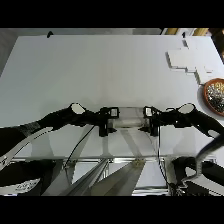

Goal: Fold the box and place the chain.

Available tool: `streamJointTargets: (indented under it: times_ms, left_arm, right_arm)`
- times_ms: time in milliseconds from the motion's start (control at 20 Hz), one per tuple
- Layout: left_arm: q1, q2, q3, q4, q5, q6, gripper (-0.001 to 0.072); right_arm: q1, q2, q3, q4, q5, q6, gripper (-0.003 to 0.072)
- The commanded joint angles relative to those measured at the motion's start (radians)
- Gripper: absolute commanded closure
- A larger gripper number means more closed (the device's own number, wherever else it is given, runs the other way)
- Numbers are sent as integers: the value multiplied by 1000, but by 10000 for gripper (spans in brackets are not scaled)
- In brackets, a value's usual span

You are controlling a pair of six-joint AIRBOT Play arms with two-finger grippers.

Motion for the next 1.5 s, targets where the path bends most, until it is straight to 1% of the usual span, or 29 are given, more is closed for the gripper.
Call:
streamJointTargets:
  times_ms: [0,150,250,500,650,800,950,1150,1350,1450]
  left_arm:
    - [-18,-4,-12,4,10,5,212]
    - [-19,-4,-12,0,19,30,60]
    - [-19,-3,-12,-1,21,31,12]
    - [-16,0,-12,-7,23,31,11]
    - [-7,13,-19,-50,19,74,11]
    - [3,42,-51,-63,21,122,11]
    - [3,44,-78,-64,18,145,12]
    - [3,45,-78,-134,24,193,11]
    - [3,46,-78,-243,-8,299,12]
    - [3,46,-78,-251,-2,299,13]
  right_arm:
    - [0,0,0,-1,3,0,286]
    - [0,0,0,0,3,0,286]
    - [0,0,0,-1,3,0,286]
    - [-1,0,0,-1,3,0,286]
    - [-1,0,0,-1,3,0,286]
    - [0,0,0,0,3,0,286]
    - [0,0,0,-1,3,0,286]
    - [0,0,0,-1,3,0,286]
    - [0,0,0,0,3,0,286]
    - [0,0,0,-1,3,0,286]
